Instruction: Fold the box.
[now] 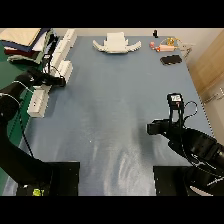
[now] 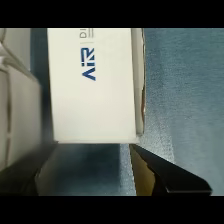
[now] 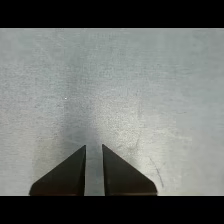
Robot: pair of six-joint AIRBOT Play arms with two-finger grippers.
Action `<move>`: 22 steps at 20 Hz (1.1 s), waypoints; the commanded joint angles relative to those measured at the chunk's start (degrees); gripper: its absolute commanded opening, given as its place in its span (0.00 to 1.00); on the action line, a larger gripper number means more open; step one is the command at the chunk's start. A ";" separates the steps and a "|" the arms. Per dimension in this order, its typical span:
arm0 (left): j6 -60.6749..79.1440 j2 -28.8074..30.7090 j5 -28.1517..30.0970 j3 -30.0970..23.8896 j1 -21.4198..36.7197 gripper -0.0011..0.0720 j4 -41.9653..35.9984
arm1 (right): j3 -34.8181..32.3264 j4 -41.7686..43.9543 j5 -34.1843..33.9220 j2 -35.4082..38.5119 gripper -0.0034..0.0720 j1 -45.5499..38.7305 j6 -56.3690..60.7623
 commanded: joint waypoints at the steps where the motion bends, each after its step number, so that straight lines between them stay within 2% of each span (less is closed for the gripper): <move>1: 0.17 4.70 -10.47 0.11 2.75 0.98 0.63 | 0.04 1.64 0.00 -0.04 0.25 -0.04 -0.02; 5: -2.97 11.61 -20.48 0.11 5.18 0.98 0.79 | 0.17 5.27 0.04 -0.07 0.25 -0.04 -0.07; 6: -3.10 13.44 -22.97 0.11 5.14 0.98 0.70 | 0.57 5.66 0.04 -0.42 0.20 -0.04 -0.39; 7: -3.10 14.93 -25.40 0.17 4.85 0.96 0.15 | 1.51 5.92 0.04 -1.22 0.10 -0.04 -2.10; 8: -3.13 16.35 -28.09 0.28 4.24 0.66 -1.18 | 2.99 5.84 0.04 -2.56 0.07 -0.04 -4.59; 9: -3.13 17.66 -30.77 0.28 3.63 0.27 -2.51 | 4.90 5.70 0.09 -4.33 0.05 -0.07 -6.99; 10: -3.13 18.93 -33.38 0.28 2.80 0.03 -3.34 | 7.52 5.40 0.07 -6.97 0.05 -0.07 -9.27; 13: -5.90 21.62 -36.65 0.26 -1.36 0.03 -3.96 | 17.75 9.18 -0.17 -17.92 0.05 -3.13 -17.64; 17: -10.40 26.01 -37.27 -0.72 -9.70 0.02 -1.22 | 36.11 28.65 -5.99 -35.26 0.05 -11.80 -33.51; 20: -15.72 30.77 -35.32 -4.96 -16.46 0.02 1.75 | 46.29 35.39 -10.71 -43.93 0.05 -13.64 -38.73; 22: -17.66 33.51 -33.03 -9.05 -20.55 0.02 1.95 | 49.77 37.13 -11.10 -47.19 0.05 -13.64 -40.17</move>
